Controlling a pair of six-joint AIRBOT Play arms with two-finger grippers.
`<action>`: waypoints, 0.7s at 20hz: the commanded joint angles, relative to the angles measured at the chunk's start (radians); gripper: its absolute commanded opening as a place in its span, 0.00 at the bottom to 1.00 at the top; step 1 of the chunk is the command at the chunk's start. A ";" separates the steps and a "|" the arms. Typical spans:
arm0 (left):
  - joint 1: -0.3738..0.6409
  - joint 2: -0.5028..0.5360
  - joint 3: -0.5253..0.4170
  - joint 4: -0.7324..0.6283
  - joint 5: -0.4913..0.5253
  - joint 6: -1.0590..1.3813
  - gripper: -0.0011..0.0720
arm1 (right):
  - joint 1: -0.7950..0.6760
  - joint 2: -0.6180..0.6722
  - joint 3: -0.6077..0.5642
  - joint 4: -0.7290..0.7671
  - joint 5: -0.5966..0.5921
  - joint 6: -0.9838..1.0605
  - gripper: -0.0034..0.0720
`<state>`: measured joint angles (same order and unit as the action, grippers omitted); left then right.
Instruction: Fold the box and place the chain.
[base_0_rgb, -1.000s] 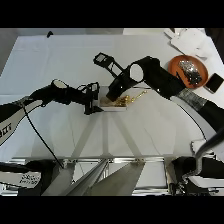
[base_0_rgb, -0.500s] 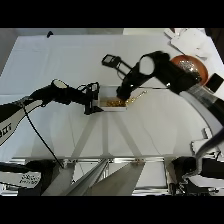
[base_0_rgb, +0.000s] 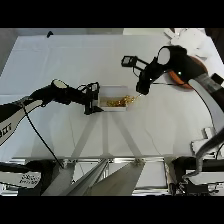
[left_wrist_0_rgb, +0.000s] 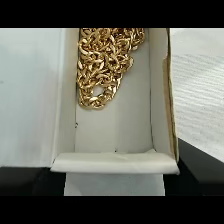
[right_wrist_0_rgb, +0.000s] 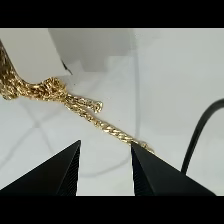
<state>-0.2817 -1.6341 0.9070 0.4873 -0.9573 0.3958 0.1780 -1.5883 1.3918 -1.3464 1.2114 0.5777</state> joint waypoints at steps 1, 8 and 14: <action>0.000 0.000 0.000 0.000 0.000 0.000 0.53 | 0.003 -0.084 0.000 -0.003 0.023 -0.135 0.50; 0.000 0.000 0.000 0.000 0.000 0.000 0.53 | 0.021 -0.172 -0.011 0.057 0.018 -0.195 0.49; 0.000 0.000 0.000 0.000 0.000 0.000 0.53 | 0.025 -0.177 -0.087 0.056 -0.100 -0.163 0.36</action>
